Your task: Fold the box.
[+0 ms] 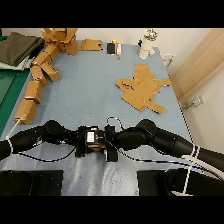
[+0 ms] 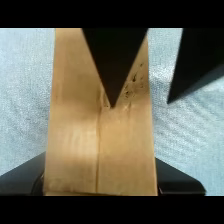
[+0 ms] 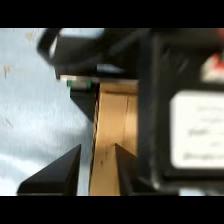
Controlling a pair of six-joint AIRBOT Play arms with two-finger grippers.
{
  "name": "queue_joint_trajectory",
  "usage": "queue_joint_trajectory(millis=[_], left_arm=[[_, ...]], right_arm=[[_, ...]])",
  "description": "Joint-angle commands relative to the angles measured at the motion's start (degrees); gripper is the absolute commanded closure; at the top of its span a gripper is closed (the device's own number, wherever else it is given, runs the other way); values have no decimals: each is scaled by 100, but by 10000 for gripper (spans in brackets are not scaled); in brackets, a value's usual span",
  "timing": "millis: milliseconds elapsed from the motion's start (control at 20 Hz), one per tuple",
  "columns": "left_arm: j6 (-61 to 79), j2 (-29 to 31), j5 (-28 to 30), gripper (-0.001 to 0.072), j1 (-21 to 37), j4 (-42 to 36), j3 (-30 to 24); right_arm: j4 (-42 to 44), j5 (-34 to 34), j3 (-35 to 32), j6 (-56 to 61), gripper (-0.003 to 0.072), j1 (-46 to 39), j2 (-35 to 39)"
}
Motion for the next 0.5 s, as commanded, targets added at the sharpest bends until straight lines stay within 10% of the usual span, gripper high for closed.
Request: queue_joint_trajectory(millis=[0, 350, 450], left_arm=[[0, -4, 15, 339, 2, 0, 0], [0, -4, 57, 338, 2, 0, -2], [0, -4, 57, 339, 2, 0, -2]], right_arm=[[-79, 33, 157, 144, 277, -7, 4], [-332, -223, 166, 638, 278, -4, 4], [-267, -227, 181, 638, 394, -2, 7]])
